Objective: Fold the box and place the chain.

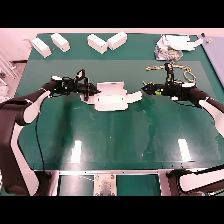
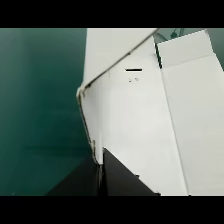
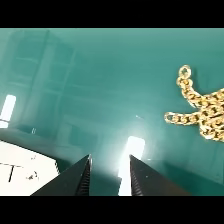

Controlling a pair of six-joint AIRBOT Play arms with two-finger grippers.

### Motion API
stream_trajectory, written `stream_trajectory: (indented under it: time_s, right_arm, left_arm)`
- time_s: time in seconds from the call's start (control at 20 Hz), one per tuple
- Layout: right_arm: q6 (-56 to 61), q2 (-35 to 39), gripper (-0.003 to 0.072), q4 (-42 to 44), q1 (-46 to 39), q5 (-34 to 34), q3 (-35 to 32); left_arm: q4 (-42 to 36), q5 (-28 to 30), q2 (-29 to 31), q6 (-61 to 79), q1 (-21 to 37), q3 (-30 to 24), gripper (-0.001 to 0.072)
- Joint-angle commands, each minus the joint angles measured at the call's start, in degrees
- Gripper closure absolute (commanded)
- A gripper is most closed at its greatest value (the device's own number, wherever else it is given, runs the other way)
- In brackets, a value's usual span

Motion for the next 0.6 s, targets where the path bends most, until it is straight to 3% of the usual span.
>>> stream_trajectory:
  time_s: [0.0,0.15,0.2,0.55]
  right_arm:
    - [0.0,0.0,0.0382,0.0,-0.3,-0.2,0.0]
    - [-7.1,0.2,0.0373,2.3,-0.2,-0.1,0.0]
    - [-10.3,0.7,0.0320,4.5,0.2,0.1,0.0]
    - [-26.3,10.1,0.0315,5.8,4.5,0.1,-1.9]
  left_arm:
    - [0.0,-2.0,0.0,-0.1,0.0,0.0,0.0691]
    - [0.0,-1.9,0.0,-0.1,0.0,0.0,0.0691]
    - [0.0,-1.9,0.0,-0.1,0.0,0.0,0.0691]
    - [0.0,-1.7,0.0,0.0,0.0,0.0,0.0691]
